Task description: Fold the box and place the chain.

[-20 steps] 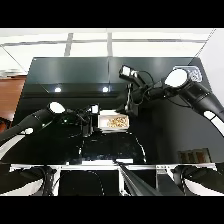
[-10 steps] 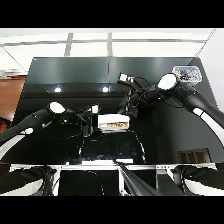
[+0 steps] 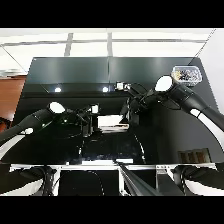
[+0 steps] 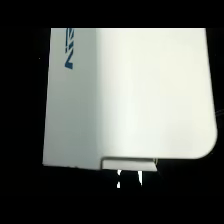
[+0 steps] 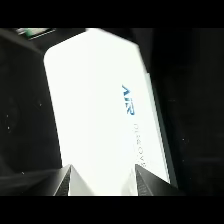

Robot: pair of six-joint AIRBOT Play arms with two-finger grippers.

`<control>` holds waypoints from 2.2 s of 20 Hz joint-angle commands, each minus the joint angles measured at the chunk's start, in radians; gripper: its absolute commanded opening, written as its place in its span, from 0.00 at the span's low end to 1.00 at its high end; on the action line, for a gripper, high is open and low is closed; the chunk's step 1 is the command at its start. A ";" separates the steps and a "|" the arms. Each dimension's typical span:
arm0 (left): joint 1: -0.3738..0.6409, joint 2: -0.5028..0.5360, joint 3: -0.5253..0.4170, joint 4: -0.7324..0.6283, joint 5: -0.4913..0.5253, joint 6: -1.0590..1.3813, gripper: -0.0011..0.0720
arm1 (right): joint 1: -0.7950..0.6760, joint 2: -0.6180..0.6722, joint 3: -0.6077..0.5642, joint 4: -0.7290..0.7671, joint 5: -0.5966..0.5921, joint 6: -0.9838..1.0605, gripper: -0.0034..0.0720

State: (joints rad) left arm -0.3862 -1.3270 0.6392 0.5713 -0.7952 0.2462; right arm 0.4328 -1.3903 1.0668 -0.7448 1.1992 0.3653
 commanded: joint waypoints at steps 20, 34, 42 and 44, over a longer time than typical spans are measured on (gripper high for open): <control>0.000 -0.001 0.001 0.000 0.000 0.000 0.58 | 0.047 0.004 -0.022 -0.076 -0.051 0.019 0.74; 0.000 -0.001 0.001 0.000 0.000 0.000 0.58 | 0.047 0.004 -0.022 -0.157 -0.144 0.011 0.63; 0.000 -0.001 0.001 0.000 0.000 0.000 0.58 | 0.047 0.003 -0.022 -0.154 -0.100 0.011 0.47; 0.000 -0.001 0.001 0.000 0.000 0.000 0.58 | 0.047 0.003 -0.022 -0.154 -0.091 0.011 0.47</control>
State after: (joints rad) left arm -0.3862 -1.3270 0.6392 0.5716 -0.7956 0.2481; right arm 0.4789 -1.3872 1.0454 -0.8978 1.0882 0.3756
